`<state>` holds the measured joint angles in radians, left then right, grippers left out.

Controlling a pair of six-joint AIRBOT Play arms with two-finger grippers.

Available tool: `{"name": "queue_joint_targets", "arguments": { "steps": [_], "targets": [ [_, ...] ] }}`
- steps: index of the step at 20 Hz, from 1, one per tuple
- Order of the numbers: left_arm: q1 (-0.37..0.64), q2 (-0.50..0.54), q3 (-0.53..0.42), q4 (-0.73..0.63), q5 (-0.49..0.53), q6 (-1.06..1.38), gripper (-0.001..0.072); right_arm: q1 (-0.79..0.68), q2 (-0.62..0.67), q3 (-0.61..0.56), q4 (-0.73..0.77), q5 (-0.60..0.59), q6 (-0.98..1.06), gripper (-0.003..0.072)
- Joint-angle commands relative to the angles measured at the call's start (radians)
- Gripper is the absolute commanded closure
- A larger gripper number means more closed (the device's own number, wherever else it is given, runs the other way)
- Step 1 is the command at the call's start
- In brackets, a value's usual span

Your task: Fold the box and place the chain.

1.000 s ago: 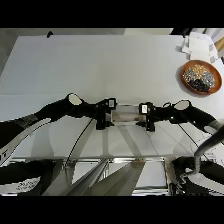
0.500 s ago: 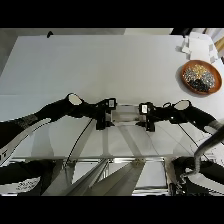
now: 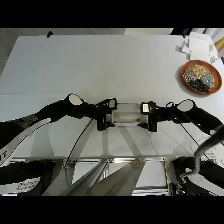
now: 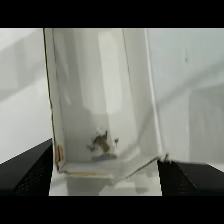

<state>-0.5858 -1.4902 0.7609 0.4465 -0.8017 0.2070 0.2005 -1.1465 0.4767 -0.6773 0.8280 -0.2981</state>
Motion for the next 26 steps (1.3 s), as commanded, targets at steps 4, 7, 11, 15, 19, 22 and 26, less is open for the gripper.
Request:
{"name": "queue_joint_targets", "arguments": {
  "steps": [4, 7, 11, 15, 19, 22, 26],
  "targets": [
    [0.001, 0.0, 0.0, 0.003, 0.005, -0.002, 0.0567, -0.004, 0.089, 0.001, -0.247, 0.047, 0.278, 0.0051],
    [0.001, 0.0, 0.0, 0.003, 0.005, -0.002, 0.0567, -0.05, 0.154, 0.001, -0.267, 0.064, 0.312, 0.0052],
    [0.001, 0.0, 0.0, 0.003, 0.005, -0.002, 0.0567, -0.122, 0.241, 0.001, -0.28, 0.142, 0.329, 0.0208],
    [0.001, 0.0, 0.0, 0.003, 0.005, -0.002, 0.0567, -0.124, 0.281, 0.001, -0.213, 0.229, 0.329, 0.0445],
    [0.001, 0.0, 0.0, 0.003, 0.005, -0.002, 0.0567, -0.124, 0.281, 0.001, -0.049, 0.257, 0.328, 0.0531],
    [0.001, -0.001, 0.0, 0.002, 0.005, -0.001, 0.0576, -0.124, 0.281, 0.001, 0.084, 0.246, 0.328, 0.0536],
    [-0.002, -0.001, 0.0, 0.003, 0.019, -0.002, 0.0576, -0.124, 0.281, 0.001, 0.122, 0.215, 0.327, 0.0536]
  ]
}}
